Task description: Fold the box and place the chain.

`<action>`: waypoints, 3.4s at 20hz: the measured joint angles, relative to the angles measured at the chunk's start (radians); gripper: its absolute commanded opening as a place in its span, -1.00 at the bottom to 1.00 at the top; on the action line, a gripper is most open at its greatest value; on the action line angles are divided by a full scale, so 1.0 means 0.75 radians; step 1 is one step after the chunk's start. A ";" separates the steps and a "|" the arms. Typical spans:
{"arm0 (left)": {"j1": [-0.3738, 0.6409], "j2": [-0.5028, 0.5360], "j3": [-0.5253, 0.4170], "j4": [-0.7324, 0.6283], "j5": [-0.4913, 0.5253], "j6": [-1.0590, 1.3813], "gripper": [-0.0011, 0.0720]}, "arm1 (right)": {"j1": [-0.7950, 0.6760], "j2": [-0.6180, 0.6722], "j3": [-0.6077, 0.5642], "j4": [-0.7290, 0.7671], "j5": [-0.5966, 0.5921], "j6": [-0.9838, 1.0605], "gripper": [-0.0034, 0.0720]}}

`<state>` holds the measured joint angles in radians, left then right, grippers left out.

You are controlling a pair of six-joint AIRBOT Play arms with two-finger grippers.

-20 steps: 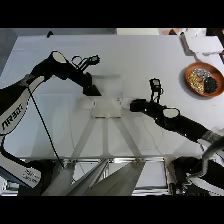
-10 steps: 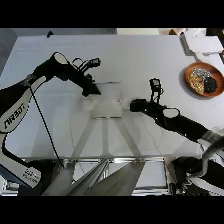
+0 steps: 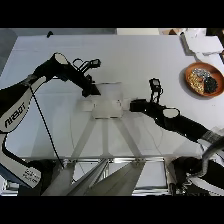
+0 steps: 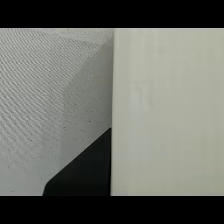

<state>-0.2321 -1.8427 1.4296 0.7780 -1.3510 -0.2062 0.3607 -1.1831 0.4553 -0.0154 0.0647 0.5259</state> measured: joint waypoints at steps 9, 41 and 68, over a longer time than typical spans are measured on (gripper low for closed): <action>-0.001 0.000 0.000 0.004 -0.002 -0.035 -0.96 | 0.001 0.000 0.000 -0.010 -0.015 -0.004 -0.26; -0.014 0.315 -0.290 -0.074 0.172 0.362 -0.97 | -0.508 0.508 0.017 -0.287 0.244 0.066 0.40; -0.019 0.152 -0.290 -0.013 0.260 0.429 -0.94 | -0.509 0.531 0.131 -0.443 0.725 -0.069 0.81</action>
<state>-0.2462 -1.7287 1.2121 0.7685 -1.1561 0.1154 -0.0208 -0.7849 0.5537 -0.3473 0.6083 0.4744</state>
